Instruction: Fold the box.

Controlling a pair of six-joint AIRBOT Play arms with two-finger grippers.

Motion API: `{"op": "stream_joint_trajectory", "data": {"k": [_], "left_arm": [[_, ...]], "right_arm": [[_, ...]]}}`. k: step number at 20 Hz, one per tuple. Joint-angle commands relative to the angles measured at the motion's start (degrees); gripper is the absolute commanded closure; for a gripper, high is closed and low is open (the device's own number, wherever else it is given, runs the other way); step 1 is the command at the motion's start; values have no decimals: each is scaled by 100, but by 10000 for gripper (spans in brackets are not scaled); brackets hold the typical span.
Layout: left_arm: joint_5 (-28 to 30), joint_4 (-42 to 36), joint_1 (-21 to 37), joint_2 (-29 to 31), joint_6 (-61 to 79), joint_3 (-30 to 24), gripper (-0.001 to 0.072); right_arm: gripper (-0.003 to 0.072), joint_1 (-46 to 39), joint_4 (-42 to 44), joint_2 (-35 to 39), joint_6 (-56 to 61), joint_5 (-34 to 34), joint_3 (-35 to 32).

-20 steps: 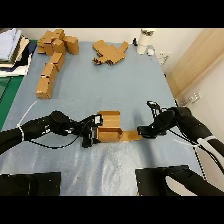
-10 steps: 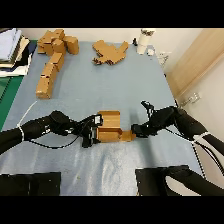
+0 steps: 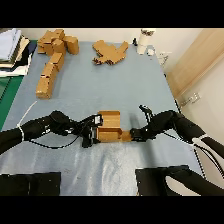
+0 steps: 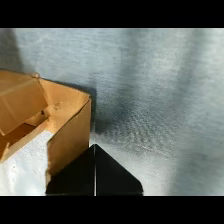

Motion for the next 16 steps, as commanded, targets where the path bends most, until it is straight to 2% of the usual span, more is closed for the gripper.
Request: {"op": "stream_joint_trajectory", "data": {"k": [1, 7, 8, 9, 16], "left_arm": [[2, 0, 4, -4, 0, 4, 157], [2, 0, 4, -4, 0, 4, 157], [2, 0, 2, -4, 0, 4, 157], [2, 0, 2, -4, 0, 4, 157], [2, 0, 2, -4, 0, 4, 157]], "right_arm": [[682, 0, 243, 232, -164, 13, -24], [676, 15, 612, 494, -210, -9, -22], [563, 46, 625, 492, -208, -7, -17], [499, 98, 627, 490, -208, 0, -17], [499, 264, 669, 490, -201, 118, 208]]}}
